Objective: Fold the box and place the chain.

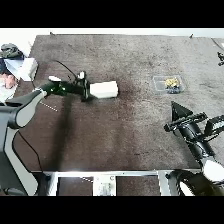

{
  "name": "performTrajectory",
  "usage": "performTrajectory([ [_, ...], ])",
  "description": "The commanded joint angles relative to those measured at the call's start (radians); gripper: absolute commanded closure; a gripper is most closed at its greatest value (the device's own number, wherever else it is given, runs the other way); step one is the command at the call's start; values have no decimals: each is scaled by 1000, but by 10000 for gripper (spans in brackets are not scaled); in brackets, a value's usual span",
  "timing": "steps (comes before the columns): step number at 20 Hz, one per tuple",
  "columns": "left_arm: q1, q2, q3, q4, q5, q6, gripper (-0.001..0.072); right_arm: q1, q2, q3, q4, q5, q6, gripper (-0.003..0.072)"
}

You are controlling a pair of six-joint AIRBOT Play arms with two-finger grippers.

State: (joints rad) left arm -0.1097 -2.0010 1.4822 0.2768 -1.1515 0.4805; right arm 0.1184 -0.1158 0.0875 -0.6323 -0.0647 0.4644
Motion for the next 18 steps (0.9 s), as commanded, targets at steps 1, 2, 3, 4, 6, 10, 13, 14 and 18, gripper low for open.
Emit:
performTrajectory([
  [1, 61, 106, 15, -76, 60, -187, 704, 1, 1, 0, 0, -15, 0, 698],
  [2, 96, 161, 13, -76, 107, -259, 705, 1, 1, 0, 0, -15, 0, 698],
  [3, 134, 217, 6, -75, 148, -326, 705, 1, 1, 0, 0, -15, 0, 698],
  [4, 178, 283, -12, -75, 188, -376, 705, 1, 1, 0, 0, -15, 0, 698],
  [6, 271, 431, -82, -63, 299, -467, 705, 1, 1, 0, 0, -15, 0, 698],
  [10, 491, 722, -297, 120, 476, -712, 705, 1, 1, 0, 0, -15, 0, 698],
  [13, 674, 835, -441, 315, 426, -831, 705, 1, 1, 0, 0, -15, 0, 698],
  [14, 724, 850, -481, 363, 403, -854, 705, 1, 1, 0, 0, -15, 0, 697],
  [18, 864, 853, -629, 382, 413, -842, 705, 1, 1, 0, 0, -15, 0, 697],
])
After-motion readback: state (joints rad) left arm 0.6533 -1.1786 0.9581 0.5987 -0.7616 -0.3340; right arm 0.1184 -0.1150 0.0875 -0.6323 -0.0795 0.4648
